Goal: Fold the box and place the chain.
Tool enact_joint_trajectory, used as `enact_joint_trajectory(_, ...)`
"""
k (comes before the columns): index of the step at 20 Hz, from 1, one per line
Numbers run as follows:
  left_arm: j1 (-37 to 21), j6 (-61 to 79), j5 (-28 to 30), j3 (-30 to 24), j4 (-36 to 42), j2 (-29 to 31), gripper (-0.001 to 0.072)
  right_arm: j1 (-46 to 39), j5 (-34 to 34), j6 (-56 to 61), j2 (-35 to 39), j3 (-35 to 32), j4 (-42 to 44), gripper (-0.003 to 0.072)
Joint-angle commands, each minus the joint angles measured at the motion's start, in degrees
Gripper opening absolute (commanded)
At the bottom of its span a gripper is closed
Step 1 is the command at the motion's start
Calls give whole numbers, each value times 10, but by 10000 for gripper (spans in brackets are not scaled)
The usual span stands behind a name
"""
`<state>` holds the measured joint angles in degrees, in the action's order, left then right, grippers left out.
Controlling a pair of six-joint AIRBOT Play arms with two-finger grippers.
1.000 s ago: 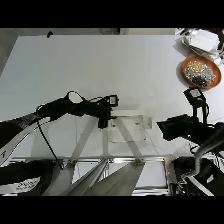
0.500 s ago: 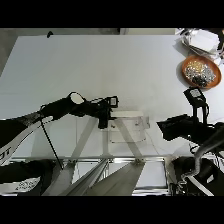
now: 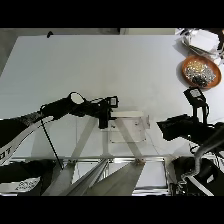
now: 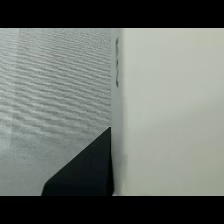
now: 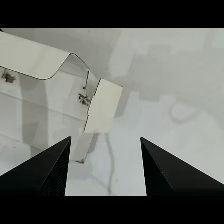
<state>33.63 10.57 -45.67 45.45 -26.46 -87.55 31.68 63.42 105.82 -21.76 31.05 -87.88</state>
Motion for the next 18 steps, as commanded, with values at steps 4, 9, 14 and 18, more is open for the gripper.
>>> enact_joint_trajectory(4, 0, -1, 0, 0, -2, 0, 12, 0, 0, -16, 1, 1, 0, 478)
enact_joint_trajectory(9, 0, -1, 0, 0, -2, 0, 12, 0, 0, -136, 1, 0, 20, 478)
enact_joint_trajectory(14, 0, -1, 0, 0, -2, 0, 12, 0, 0, -412, 0, 0, 203, 470)
enact_joint_trajectory(18, 0, -1, 0, 0, -2, 0, 12, 0, 4, -576, -38, -25, 238, 458)
